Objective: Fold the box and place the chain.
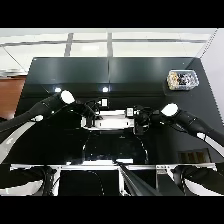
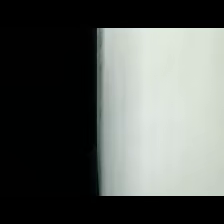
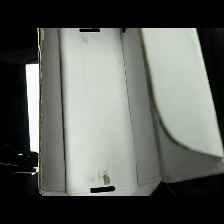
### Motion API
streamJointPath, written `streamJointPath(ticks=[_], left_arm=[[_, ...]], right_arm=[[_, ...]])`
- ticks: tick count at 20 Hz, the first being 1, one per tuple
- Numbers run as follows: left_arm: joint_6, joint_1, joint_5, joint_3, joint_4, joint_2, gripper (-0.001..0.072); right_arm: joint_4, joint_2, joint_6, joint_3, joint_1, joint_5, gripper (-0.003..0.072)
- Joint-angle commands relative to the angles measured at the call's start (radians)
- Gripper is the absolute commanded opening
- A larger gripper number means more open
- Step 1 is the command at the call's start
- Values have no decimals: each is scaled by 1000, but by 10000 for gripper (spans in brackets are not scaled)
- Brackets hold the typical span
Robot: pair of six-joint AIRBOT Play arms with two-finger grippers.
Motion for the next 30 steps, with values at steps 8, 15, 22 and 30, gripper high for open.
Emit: streamJointPath(ticks=[8, 15, 22, 30], left_arm=[[-19, -1, -92, 55, 101, 0, 27], [-18, -1, -84, 55, 101, 0, 27], [-18, -3, -85, 55, 100, 0, 27], [-42, -46, -84, 55, 109, -46, 26]], right_arm=[[0, 0, -9, 0, -3, -8, 702], [37, -11, -36, 0, -3, -7, 703], [36, -89, -50, 0, -3, -19, 702], [32, -91, -49, 0, -3, -35, 702]])
